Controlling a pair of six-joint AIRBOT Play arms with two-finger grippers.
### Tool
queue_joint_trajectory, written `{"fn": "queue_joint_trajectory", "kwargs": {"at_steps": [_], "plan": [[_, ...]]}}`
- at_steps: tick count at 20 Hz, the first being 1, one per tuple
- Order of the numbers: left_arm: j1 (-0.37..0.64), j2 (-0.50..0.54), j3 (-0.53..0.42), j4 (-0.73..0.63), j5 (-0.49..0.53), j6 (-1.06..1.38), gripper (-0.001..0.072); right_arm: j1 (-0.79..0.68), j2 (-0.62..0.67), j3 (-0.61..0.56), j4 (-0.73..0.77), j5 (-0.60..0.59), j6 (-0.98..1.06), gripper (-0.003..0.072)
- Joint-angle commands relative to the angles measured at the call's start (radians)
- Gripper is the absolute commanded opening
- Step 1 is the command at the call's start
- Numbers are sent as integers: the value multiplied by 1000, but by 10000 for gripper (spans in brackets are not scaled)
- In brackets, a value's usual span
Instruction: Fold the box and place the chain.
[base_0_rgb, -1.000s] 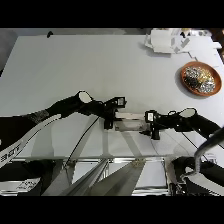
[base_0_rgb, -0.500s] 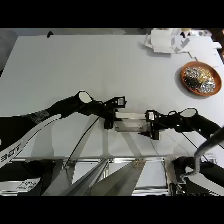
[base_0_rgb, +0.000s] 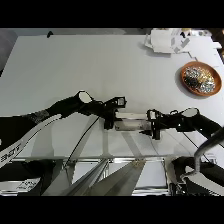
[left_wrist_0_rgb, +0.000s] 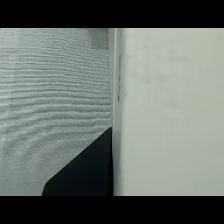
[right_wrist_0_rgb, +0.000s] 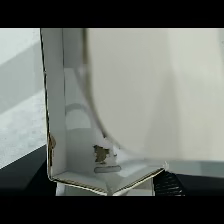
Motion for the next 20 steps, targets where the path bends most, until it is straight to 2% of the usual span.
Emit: {"fn": "queue_joint_trajectory", "kwargs": {"at_steps": [1,8,10,20], "plan": [[0,1,0,1,0,0,9,4,-6,0,-11,-14,-37,514],[0,1,0,0,0,0,9,22,-9,0,-12,-24,-58,510],[0,1,0,0,0,0,9,22,-9,0,-12,-23,-58,395],[0,1,0,0,0,0,9,22,-9,0,-12,-24,-58,397]]}}
